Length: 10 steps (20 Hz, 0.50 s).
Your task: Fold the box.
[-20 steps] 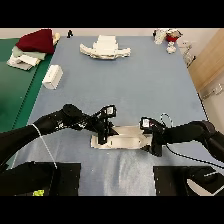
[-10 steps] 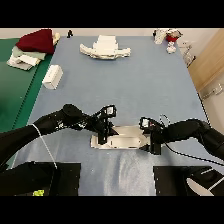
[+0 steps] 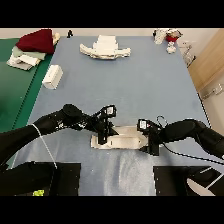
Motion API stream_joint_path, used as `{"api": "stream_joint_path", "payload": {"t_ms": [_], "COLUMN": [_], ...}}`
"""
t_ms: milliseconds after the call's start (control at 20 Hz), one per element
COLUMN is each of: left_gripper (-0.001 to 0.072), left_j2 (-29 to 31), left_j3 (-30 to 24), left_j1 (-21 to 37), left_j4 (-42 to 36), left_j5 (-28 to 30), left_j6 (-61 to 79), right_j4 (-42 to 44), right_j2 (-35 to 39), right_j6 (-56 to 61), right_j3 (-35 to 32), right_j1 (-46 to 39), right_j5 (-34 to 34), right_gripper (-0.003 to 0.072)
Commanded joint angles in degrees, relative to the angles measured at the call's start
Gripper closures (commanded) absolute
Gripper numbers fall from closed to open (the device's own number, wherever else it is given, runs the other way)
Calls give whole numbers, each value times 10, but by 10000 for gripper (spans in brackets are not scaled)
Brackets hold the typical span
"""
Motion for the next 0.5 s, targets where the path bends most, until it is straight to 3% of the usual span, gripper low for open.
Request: {"api": "stream_joint_path", "payload": {"t_ms": [0, 350, 450], "left_gripper": [696, 696, 696], "left_j2": [0, 0, 0], "left_j3": [0, 0, 0], "left_j1": [0, 0, 0], "left_j4": [0, 0, 0], "left_j5": [0, 0, 0], "left_j6": [0, 0, 0], "right_j4": [-2, -12, -27], "right_j2": [-21, -45, -45], "right_j6": [-48, -55, -55], "right_j3": [-3, -3, -3], "right_j1": [19, 18, 18], "right_j5": [21, 50, 50], "right_gripper": [-26, -9, 59]}}
